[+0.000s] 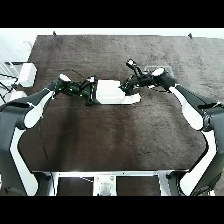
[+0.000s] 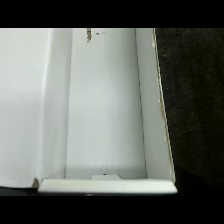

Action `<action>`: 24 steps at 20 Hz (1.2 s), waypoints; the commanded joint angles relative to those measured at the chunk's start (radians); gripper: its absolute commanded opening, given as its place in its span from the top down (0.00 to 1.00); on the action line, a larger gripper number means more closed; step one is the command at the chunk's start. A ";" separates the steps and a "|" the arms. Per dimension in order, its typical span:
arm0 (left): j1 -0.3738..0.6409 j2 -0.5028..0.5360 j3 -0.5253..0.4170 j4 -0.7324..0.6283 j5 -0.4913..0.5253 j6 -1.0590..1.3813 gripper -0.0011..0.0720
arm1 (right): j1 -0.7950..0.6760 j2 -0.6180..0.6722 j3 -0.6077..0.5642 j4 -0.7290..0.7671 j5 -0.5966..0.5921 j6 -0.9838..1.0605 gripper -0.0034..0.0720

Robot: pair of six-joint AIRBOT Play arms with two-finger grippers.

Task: Fold the box and place the chain.

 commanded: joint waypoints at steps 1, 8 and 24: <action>0.000 0.000 0.000 0.001 0.002 0.001 0.27 | -0.001 0.015 0.005 -0.015 0.002 0.005 0.94; 0.000 0.000 0.000 0.001 0.002 0.001 0.27 | -0.029 0.223 0.004 -0.197 0.127 0.006 0.92; 0.000 0.000 0.000 0.001 0.001 0.001 0.27 | 0.032 0.134 -0.120 -0.275 0.132 -0.179 0.14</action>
